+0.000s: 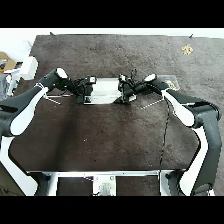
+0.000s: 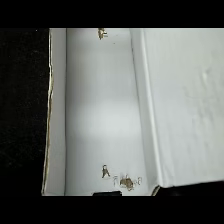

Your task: Fold the box and place the chain.

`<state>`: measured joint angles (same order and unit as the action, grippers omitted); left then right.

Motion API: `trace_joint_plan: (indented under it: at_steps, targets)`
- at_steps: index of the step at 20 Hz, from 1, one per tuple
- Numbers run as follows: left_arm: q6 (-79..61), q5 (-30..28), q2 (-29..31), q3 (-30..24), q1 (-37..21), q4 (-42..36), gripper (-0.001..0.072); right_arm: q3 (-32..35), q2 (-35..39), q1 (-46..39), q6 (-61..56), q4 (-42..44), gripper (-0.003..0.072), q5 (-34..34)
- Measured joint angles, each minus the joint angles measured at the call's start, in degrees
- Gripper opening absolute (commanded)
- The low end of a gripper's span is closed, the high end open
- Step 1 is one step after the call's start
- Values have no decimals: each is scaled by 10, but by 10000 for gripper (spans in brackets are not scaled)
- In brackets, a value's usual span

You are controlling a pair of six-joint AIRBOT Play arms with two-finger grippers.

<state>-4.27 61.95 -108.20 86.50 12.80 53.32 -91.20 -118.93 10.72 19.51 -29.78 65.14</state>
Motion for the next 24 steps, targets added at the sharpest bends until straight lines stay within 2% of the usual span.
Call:
trace_joint_plan:
  at_steps: [2, 3, 12, 19, 24]
  targets:
    - [0, 0, 0, 0, 0, -1, 296, 0, 0, 0, 0, 0, 438, 0]
    - [0, 0, 0, 0, 0, -3, 285, 0, 0, 0, 0, 0, 438, 0]
    - [-2, 10, 0, -4, 0, -67, 284, 0, 0, 0, 0, 0, 438, 0]
    - [-7, -11, -5, -17, 1, -143, 284, 0, 0, 0, 0, 0, 438, 0]
    - [-7, -16, -9, -18, 3, -165, 286, 0, 0, 0, 0, 0, 438, 0]
